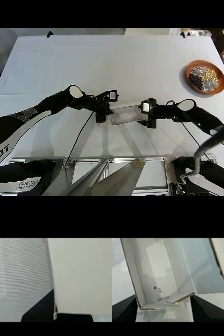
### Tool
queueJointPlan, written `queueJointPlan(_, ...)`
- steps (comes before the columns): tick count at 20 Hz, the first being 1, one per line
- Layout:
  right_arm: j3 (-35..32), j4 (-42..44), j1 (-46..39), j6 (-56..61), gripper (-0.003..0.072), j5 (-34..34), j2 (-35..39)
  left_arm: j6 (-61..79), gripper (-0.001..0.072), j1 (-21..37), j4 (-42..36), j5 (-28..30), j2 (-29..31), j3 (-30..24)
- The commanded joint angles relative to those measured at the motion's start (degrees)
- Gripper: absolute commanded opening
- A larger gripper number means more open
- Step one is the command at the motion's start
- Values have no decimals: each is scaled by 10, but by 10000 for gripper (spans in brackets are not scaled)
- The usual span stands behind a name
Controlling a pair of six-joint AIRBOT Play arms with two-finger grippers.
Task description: Fold the box and place the chain.
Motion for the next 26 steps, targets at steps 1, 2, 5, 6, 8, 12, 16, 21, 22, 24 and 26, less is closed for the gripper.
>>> queueJointPlan(1, 12, 1, -2, -2, 704, 7, -13, 0, 10, 0, 0, 0, 0, 0)
queueJointPlan(2, 15, 3, -2, -3, 704, 16, -13, 0, 10, 0, 0, 0, 0, 0)
queueJointPlan(5, 15, 9, -2, -17, 702, 44, -17, 0, 10, 0, 0, 0, 0, 0)
queueJointPlan(6, 15, 10, -1, -25, 702, 49, -22, 0, 10, 0, 0, 0, 0, 0)
queueJointPlan(8, 15, 11, -1, -31, 700, 62, -30, 0, 10, 0, 0, 0, 0, 0)
queueJointPlan(12, 15, 4, -1, -31, 691, 80, -43, 0, 10, 0, 0, 0, 0, 0)
queueJointPlan(16, 15, 7, -1, -31, 671, 80, -54, 0, 10, 0, 0, 0, 0, 0)
queueJointPlan(21, 15, 14, -1, -31, 631, 67, -67, 0, 10, 0, 0, 0, 0, 0)
queueJointPlan(22, 15, 21, -1, -31, 631, 65, -68, 0, 10, 0, 0, 0, 0, 0)
queueJointPlan(24, 15, 23, -1, -31, 583, 60, -72, 0, 10, 0, 0, 0, 0, 0)
queueJointPlan(26, 15, 23, -1, -33, 571, 57, -75, 0, 10, 0, 0, 0, 0, 0)
